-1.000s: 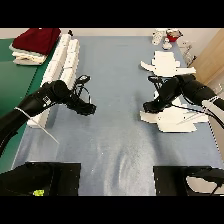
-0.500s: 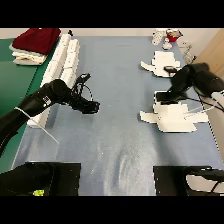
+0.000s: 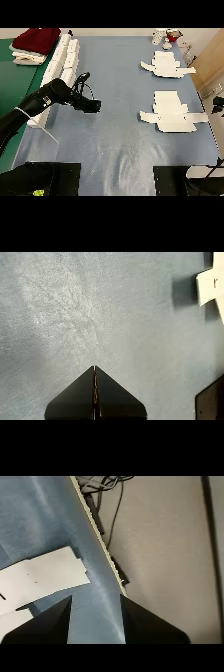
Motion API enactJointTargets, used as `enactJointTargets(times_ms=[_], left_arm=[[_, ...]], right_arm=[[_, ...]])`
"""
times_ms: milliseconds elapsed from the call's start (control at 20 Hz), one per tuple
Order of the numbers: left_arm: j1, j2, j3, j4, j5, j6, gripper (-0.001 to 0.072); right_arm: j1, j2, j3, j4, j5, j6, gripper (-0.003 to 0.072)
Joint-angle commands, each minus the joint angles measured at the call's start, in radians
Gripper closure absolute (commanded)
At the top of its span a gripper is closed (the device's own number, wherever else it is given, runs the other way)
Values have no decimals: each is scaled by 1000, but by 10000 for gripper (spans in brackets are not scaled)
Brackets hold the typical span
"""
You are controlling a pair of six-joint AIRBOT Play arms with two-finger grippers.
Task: Fold the box.
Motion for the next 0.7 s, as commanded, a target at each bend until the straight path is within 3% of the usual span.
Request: enactJointTargets(times_ms=[0,300,650], left_arm=[[0,0,0,-5,2,0,696],[0,0,0,-5,5,0,695],[0,0,0,-5,4,0,695]], right_arm=[[-219,-74,6,369,-31,-288,218],[-253,-197,7,509,-121,-394,218],[-230,-226,7,525,-169,-394,262]])
